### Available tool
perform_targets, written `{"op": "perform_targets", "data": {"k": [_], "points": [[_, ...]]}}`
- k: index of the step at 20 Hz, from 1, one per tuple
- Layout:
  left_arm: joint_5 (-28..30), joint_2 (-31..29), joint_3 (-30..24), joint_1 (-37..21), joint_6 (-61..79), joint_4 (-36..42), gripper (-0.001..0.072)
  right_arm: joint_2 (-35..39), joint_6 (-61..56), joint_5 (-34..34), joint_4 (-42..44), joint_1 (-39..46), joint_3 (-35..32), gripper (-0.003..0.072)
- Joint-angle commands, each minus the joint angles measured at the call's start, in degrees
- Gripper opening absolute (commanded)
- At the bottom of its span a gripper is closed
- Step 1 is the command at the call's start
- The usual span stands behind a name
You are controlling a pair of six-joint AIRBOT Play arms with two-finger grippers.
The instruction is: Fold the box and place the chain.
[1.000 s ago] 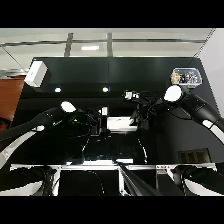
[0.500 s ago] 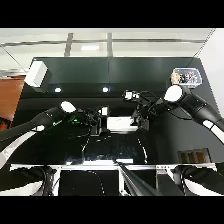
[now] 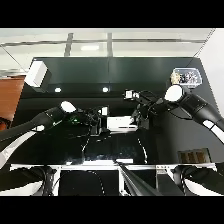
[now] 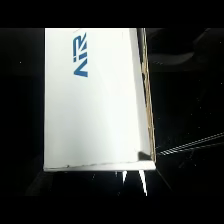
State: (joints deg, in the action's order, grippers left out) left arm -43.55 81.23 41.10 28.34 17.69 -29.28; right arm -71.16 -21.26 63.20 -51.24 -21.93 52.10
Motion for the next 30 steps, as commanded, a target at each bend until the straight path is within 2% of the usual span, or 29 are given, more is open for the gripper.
{"op": "perform_targets", "data": {"k": [1, 20, 22, 30], "points": [[0.0, 0.02, 0.0, 0.04, 0.04, -0.02, 0.037, 0.04, 0.02, -0.37, 0.07, 0.02, 0.02, 0.0304], [0.0, 0.02, 0.0, 0.04, 0.04, -0.02, 0.037, -0.11, 0.0, -0.26, 0.15, 0.02, -0.15, 0.0302], [0.0, 0.02, 0.0, 0.04, 0.04, -0.02, 0.037, -0.11, 0.02, -0.24, 0.15, 0.02, -0.15, 0.0169], [0.0, 0.02, 0.0, 0.04, 0.04, -0.02, 0.037, -0.11, 0.0, 0.98, 0.11, 0.02, -0.15, 0.0172]]}}
